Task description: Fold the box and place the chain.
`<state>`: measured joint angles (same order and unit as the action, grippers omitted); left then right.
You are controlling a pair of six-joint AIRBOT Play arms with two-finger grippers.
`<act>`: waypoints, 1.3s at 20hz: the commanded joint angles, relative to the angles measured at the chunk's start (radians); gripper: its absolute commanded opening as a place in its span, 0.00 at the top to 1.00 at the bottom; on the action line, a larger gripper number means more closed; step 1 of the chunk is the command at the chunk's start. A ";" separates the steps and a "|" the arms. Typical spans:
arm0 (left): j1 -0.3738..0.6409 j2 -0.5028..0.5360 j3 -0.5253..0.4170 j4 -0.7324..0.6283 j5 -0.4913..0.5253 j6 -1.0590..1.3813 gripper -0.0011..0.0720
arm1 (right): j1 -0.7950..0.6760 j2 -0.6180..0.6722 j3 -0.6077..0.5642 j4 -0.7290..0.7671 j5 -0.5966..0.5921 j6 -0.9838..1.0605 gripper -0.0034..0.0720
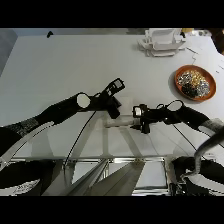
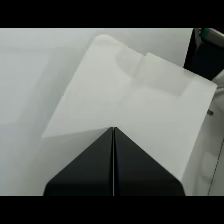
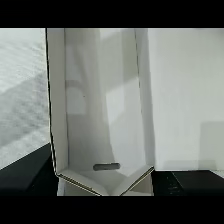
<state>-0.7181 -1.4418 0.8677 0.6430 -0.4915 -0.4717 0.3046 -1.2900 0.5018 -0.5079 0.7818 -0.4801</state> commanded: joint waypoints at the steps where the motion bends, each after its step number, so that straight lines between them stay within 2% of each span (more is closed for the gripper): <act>1: 0.000 0.014 0.000 0.072 -0.068 0.003 0.98 | 0.001 0.000 0.001 0.008 -0.008 0.000 0.36; 4: 0.003 0.083 0.000 0.175 -0.080 0.003 0.98 | 0.001 0.000 0.001 0.008 -0.008 0.000 0.36; 8: 0.039 0.242 0.000 0.287 -0.091 0.003 0.98 | 0.001 0.000 0.001 0.008 -0.008 0.000 0.36; 10: 0.061 0.309 0.000 0.395 -0.187 0.003 0.97 | 0.001 0.000 0.001 0.008 -0.008 0.000 0.36; 12: 0.092 0.344 -0.001 0.471 -0.344 0.004 0.90 | 0.001 0.000 0.001 0.008 -0.008 0.000 0.36; 14: 0.126 0.350 -0.018 0.480 -0.460 0.005 0.86 | 0.001 0.000 0.001 0.008 -0.008 0.000 0.36; 15: 0.146 0.350 -0.044 0.480 -0.470 0.035 0.86 | 0.001 0.000 0.001 0.008 -0.008 0.000 0.36; 18: 0.190 0.346 -0.153 0.425 -0.404 0.226 0.75 | 0.001 0.000 0.001 0.008 -0.008 0.000 0.36; 19: 0.190 0.346 -0.187 0.386 -0.369 0.294 0.63 | 0.001 0.000 0.001 0.008 -0.008 0.000 0.36; 20: 0.189 0.344 -0.210 0.344 -0.336 0.357 0.60 | 0.001 0.000 0.001 0.008 -0.008 0.000 0.36; 23: 0.188 0.311 -0.221 0.248 -0.307 0.512 0.60 | 0.001 0.000 0.001 0.008 -0.008 0.000 0.36; 26: 0.188 0.248 -0.222 0.225 -0.304 0.554 0.60 | 0.001 0.000 0.001 0.008 -0.008 0.000 0.36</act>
<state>-0.5323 -1.1496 0.6586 0.9199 -0.8108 -0.0185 0.3046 -1.2900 0.5026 -0.5003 0.7734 -0.4801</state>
